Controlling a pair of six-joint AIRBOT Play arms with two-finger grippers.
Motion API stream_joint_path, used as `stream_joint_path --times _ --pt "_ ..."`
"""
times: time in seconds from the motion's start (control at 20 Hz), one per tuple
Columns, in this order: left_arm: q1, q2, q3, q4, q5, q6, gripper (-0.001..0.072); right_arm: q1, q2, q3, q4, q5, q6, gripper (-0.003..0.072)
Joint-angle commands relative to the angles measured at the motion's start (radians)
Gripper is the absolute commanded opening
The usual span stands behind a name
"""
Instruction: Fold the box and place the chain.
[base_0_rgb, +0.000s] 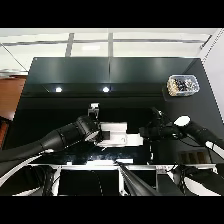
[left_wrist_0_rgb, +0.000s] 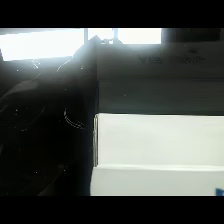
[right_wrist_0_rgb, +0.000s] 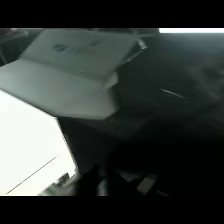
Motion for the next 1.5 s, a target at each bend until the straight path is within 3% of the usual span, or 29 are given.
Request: stream_joint_path --times 0.0,0.35,0.55,0.65,0.7,1.2,1.45 --pt "0.001 -0.001 0.0 0.0 -0.004 0.0 0.0029 0.026 -0.021 0.056 0.038 0.092 -0.077 0.055" --pt "0.001 -0.001 0.0 0.0 -0.005 0.0 0.0029 0.023 -0.018 0.15 -0.053 0.267 -0.077 0.055" --pt "0.001 -0.001 0.0 0.0 -0.005 0.0 0.0029 0.024 -0.012 0.151 -0.053 0.286 -0.073 0.0547" --pt "0.001 -0.001 0.0 0.0 -0.004 0.0 0.0029 0.039 -0.012 0.151 -0.052 0.275 -0.069 0.0513" --pt "0.001 -0.001 0.0 0.0 -0.004 0.0 0.0028 0.053 -0.012 0.151 -0.05 0.264 -0.063 0.0433" --pt "0.001 -0.001 0.0 0.0 -0.011 0.0 0.0028 0.2 -0.012 0.243 -0.065 0.127 0.116 0.0413" --pt "0.001 -0.001 0.0 0.003 -0.011 0.0 0.0028 0.299 -0.012 0.246 -0.243 0.063 0.328 0.0392"
